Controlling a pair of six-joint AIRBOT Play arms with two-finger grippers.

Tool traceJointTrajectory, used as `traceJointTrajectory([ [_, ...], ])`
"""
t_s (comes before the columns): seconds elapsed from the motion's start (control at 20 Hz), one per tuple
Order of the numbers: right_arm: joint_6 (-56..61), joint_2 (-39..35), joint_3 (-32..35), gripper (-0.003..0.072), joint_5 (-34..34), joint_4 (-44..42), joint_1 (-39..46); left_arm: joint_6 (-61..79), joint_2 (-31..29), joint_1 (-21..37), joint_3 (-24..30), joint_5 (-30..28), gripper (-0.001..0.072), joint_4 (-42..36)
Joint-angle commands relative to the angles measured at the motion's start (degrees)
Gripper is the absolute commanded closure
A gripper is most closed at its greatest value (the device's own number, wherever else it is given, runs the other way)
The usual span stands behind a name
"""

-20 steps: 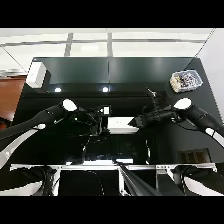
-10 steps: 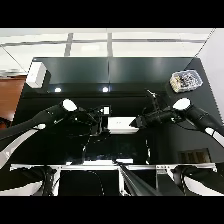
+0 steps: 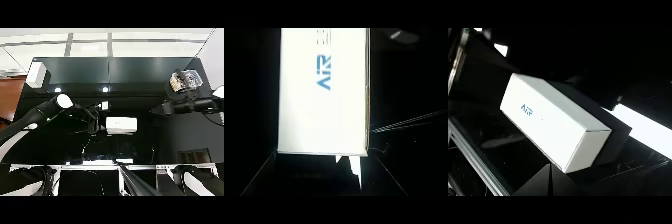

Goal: Fold the box and place the chain.

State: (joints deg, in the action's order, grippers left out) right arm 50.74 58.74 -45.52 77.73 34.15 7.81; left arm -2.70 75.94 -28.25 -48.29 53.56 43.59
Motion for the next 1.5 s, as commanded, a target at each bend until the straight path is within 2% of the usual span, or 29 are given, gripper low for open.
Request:
traceJointTrajectory([
  [0.0,0.1,-2.8,-0.6,0.0665,2.5,0.7,6.3,-13.6,-1.2,-1.1,-7.0,6.0,-0.0007,3.6],
  [0.15,0.1,-2.8,-0.6,0.0665,0.2,0.8,6.4,-14.1,1.9,-5.7,-13.5,2.4,-0.0005,1.9],
  [0.25,0.0,-2.8,-0.6,0.0665,-0.7,0.8,6.4,-14.3,6.4,-9.0,-17.1,-0.4,-0.0005,1.7],
  [0.4,0.0,-2.8,-0.6,0.0665,-0.8,0.9,6.4,-14.3,12.5,-10.7,-19.8,-0.4,-0.0006,1.7],
  [0.55,0.0,-2.8,-0.6,0.0665,-1.0,1.0,6.4,-14.5,14.8,-11.0,-19.8,1.4,-0.0005,1.7],
  [0.95,0.0,-2.8,-0.6,0.0665,-1.6,3.5,6.4,-17.2,14.9,-11.0,-19.8,4.5,-0.0006,2.0],
  [1.45,0.0,-2.8,-0.6,0.0665,-2.0,3.4,6.4,-17.4,15.2,-12.0,-19.8,5.0,-0.0006,4.6],
])
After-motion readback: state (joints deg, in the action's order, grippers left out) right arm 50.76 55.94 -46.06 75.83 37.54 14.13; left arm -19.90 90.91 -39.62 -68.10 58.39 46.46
